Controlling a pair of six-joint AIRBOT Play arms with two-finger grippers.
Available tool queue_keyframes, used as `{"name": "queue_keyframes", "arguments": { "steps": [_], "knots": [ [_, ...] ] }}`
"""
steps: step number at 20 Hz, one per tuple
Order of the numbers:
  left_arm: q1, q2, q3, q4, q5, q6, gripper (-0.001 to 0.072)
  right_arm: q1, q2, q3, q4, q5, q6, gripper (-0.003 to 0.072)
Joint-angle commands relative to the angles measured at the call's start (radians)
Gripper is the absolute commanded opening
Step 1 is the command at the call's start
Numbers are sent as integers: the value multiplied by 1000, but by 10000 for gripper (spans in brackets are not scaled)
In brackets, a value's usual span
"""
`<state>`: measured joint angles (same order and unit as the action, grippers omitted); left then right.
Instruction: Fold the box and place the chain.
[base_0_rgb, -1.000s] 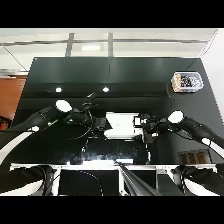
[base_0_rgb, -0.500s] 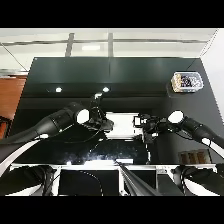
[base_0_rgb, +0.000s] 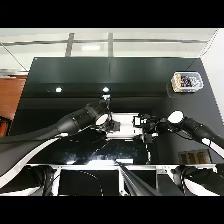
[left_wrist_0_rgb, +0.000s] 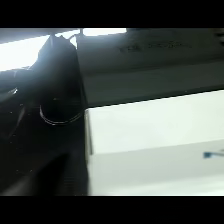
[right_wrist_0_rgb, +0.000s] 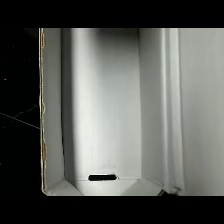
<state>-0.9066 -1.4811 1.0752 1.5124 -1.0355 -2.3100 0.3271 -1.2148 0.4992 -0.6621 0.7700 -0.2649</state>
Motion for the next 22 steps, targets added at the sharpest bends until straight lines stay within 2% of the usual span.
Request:
{"name": "queue_keyframes", "arguments": {
  "steps": [1, 8, 9, 10, 13, 16, 18, 19, 20, 22],
  "knots": [
    [-14, -40, 29, 18, -30, -33, 285, 0, 0, 0, -1, -3, -1, 411],
    [-12, -49, 29, 24, -48, -60, 283, 0, 0, 0, -1, -3, -1, 411],
    [-12, -52, 29, 24, -50, -74, 256, 0, 0, 0, -1, -3, -1, 411],
    [-13, -55, 29, 23, -50, -79, 167, 0, 0, 0, -1, -3, -1, 411],
    [-15, -63, 32, 24, -77, -77, 49, 0, 0, 0, -1, -4, -1, 411],
    [-15, -64, 42, 25, -92, -77, 49, 0, 0, 0, -1, -4, -1, 411],
    [-15, -64, 53, 26, -92, -78, 78, 0, 0, 0, -1, -3, -1, 412],
    [-14, -64, 56, 25, -92, -80, 224, 0, 0, 0, -1, -3, -1, 411],
    [-14, -64, 58, 26, -93, -80, 298, 0, 0, 0, -1, -3, -1, 411],
    [-14, -64, 59, 27, -101, -80, 298, 0, 0, 0, -1, -3, -1, 411]
  ]
}}
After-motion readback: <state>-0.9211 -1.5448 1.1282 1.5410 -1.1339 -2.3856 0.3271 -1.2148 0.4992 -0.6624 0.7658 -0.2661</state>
